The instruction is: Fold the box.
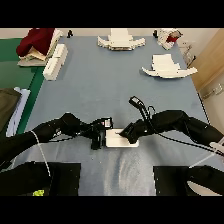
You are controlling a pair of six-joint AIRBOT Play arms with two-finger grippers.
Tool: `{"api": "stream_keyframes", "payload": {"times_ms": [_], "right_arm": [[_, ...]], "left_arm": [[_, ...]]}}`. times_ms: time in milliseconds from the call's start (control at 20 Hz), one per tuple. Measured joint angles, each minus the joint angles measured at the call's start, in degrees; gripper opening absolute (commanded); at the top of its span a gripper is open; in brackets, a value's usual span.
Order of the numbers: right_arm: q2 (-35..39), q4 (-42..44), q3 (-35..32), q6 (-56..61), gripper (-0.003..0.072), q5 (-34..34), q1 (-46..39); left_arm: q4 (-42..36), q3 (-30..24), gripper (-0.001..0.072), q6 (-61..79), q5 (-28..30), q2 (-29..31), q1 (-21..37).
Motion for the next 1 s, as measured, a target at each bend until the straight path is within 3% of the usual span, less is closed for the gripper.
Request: {"api": "stream_keyframes", "payload": {"times_ms": [400, 1000], "right_arm": [[7.9, -7.3, -2.7, -0.3, 0.0003, 5.3, 2.9], [13.6, -46.1, -1.5, 21.9, 0.0004, 8.2, 22.9]], "left_arm": [[0.0, 0.0, 0.0461, 0.0, 0.0, 0.0, 0.0], [0.0, 0.0, 0.0461, 0.0, 0.0, 0.0, 0.0]]}}
